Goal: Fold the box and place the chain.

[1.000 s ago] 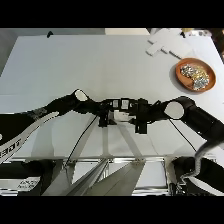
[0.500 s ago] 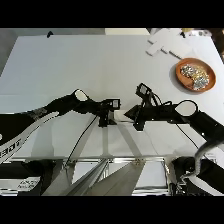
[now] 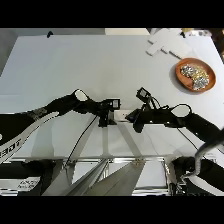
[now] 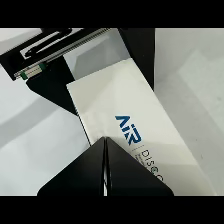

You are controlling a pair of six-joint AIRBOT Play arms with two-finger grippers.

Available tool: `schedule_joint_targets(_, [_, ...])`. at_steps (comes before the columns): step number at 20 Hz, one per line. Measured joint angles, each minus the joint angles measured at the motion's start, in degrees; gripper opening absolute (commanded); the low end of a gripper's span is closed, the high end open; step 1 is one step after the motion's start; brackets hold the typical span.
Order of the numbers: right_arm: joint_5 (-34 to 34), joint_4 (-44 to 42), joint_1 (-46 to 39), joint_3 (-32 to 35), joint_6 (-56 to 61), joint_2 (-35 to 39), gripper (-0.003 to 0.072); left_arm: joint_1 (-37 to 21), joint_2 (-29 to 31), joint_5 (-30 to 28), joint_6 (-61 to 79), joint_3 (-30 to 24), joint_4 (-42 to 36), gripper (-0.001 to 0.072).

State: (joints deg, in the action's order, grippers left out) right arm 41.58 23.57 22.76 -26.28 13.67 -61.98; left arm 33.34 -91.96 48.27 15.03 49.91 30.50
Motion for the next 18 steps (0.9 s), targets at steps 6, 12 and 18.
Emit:
schedule_joint_targets(6, [1.0, 5.2, 0.0, 0.2, 2.1, -0.6, 0.0013, 0.0, 0.0, 0.0, 0.0, 0.0, 0.0, 0.0009])
schedule_joint_targets(12, [0.8, 7.6, 0.0, 0.2, 3.5, -0.6, 0.0013, 0.0, 0.0, 0.0, 0.0, 0.0, 0.0, 0.0009])
schedule_joint_targets(18, [1.8, 13.4, 0.0, -5.7, 8.5, 3.7, 0.0013, 0.0, 0.0, 0.0, -0.1, 0.0, 0.0, 0.0009])
